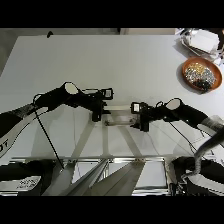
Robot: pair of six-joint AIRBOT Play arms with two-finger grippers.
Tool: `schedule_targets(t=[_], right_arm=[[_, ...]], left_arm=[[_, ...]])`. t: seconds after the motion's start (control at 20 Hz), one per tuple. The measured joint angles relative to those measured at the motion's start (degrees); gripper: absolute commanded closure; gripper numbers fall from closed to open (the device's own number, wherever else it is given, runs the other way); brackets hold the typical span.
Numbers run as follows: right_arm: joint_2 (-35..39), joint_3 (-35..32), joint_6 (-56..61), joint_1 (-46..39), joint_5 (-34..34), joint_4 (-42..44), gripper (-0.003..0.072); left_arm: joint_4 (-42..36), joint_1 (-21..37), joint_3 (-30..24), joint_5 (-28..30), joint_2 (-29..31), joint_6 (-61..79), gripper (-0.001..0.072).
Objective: Fold the box and place the chain.
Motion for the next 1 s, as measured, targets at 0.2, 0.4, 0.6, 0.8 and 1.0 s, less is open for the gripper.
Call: schedule_targets(t=[0.2,0.4,0.6,0.8,1.0], right_arm=[[-1.09,1.18,-0.09,0.0,0.85,0.59,0.0028],[-3.43,2.34,-0.09,0.11,2.73,0.72,0.0032],[-4.48,2.67,-0.13,0.28,3.45,0.7,0.0153],[-4.76,2.78,-0.13,0.33,3.69,0.55,0.0219],[-4.85,2.78,-0.13,0.33,3.72,0.5,0.029]], left_arm=[[0.0,0.0,0.0,0.0,0.0,0.0,0.0696],[0.0,0.0,0.0,-0.02,0.0,0.02,0.0696],[0.0,0.0,0.0,-0.04,0.0,0.04,0.0696],[0.0,0.0,0.0,-0.04,0.0,0.04,0.0696],[0.0,0.0,0.0,-0.04,0.0,0.04,0.0696]])
